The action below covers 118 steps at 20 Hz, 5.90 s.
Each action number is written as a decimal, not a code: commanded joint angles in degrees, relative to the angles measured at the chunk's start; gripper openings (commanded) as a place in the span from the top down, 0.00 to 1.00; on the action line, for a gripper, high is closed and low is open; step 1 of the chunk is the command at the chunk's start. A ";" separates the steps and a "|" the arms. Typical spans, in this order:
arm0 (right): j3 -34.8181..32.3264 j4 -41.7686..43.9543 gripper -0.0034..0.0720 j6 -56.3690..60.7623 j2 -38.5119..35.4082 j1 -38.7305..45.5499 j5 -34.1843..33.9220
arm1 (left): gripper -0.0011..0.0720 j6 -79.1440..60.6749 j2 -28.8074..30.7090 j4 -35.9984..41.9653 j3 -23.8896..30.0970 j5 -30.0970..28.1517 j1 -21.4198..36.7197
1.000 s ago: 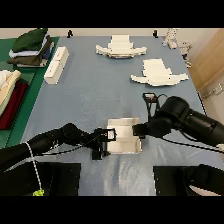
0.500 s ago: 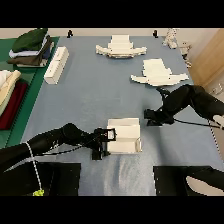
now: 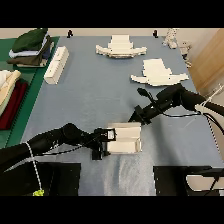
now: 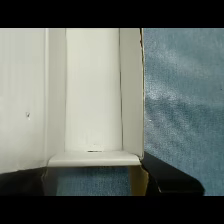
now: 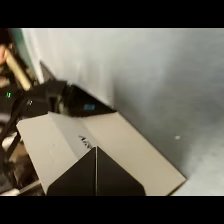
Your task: Fold the box.
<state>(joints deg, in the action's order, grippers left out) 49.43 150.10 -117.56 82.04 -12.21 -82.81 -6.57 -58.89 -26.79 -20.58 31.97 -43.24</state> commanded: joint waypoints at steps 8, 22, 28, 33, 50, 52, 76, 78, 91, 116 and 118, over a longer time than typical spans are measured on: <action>-4.26 -16.41 0.95 -6.58 -14.25 -20.06 16.00 | 0.39 0.00 0.04 0.00 -0.02 0.00 0.02; -19.61 -48.85 0.67 -7.32 -39.95 -44.85 43.21 | 0.39 0.00 0.04 -0.02 -0.02 0.00 0.02; -21.86 -48.78 0.37 -16.81 -39.32 -46.03 45.27 | 0.39 0.00 0.04 0.00 -0.02 0.00 0.02; -21.88 -48.76 0.08 -21.62 -37.11 -46.03 50.95 | 0.39 0.00 0.04 0.00 -0.02 0.00 0.02; -23.30 -49.90 0.10 -21.57 -36.79 -46.03 52.39 | 0.38 0.00 0.04 0.00 -0.02 0.00 0.02; -23.06 -49.83 0.10 -21.57 -37.51 -46.03 52.37 | 0.39 0.00 0.04 0.00 -0.02 0.00 0.02; -23.30 -49.07 0.40 -21.38 -38.77 -46.03 52.22 | 0.38 0.00 0.04 0.00 -0.02 0.00 0.02; -23.82 -47.76 0.40 -21.38 -38.75 -46.03 51.93 | 0.39 0.00 0.04 0.00 -0.02 0.00 0.02; -24.63 -41.40 0.25 -19.69 -44.52 -45.99 51.52 | 0.39 0.00 0.04 0.00 -0.02 0.00 0.02; -40.39 -29.42 0.95 18.32 -40.59 -51.49 76.87 | 0.39 0.00 0.04 0.00 -0.02 0.00 0.02; -40.39 -29.42 0.95 18.32 -40.22 -51.49 76.87 | 0.38 0.00 0.04 0.00 -0.02 -0.02 0.02</action>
<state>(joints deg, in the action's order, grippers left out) 9.15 120.66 -99.57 40.56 -63.46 -4.62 -6.63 -58.92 -26.96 -20.58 31.88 -43.24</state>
